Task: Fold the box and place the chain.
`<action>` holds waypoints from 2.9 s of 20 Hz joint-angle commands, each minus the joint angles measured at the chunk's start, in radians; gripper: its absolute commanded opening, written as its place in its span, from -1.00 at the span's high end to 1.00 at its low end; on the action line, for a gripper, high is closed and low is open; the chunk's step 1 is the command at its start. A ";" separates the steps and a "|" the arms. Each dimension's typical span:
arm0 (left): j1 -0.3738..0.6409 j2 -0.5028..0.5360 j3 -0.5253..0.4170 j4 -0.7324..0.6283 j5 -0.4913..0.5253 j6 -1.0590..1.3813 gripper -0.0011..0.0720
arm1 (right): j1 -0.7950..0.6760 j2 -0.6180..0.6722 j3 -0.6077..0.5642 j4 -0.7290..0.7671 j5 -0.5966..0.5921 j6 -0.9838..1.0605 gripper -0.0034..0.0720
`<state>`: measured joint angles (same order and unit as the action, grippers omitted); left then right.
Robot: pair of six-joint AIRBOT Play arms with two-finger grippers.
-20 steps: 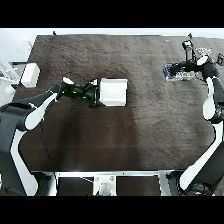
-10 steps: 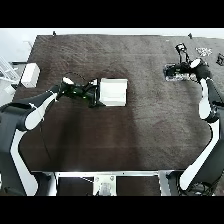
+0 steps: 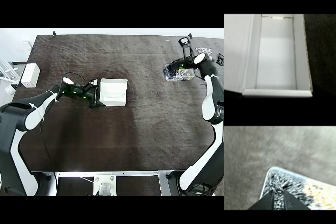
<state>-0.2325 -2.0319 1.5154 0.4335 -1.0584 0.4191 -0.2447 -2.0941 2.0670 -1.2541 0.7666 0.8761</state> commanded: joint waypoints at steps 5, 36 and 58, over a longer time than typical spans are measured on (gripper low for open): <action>0.000 0.000 0.000 0.000 0.000 0.000 -0.03 | 0.001 0.176 -0.001 -0.048 0.134 0.152 0.88; 0.000 0.000 0.000 0.000 0.000 0.000 -0.03 | -0.012 -0.020 -0.086 0.010 -0.026 -0.051 0.21; 0.000 0.000 0.000 0.000 0.000 0.000 -0.03 | 0.019 0.045 -0.016 -0.016 -0.067 0.005 0.88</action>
<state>-0.2325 -2.0319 1.5154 0.4335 -1.0592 0.4187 -0.2256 -2.0903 2.0506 -1.2133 0.6708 0.8257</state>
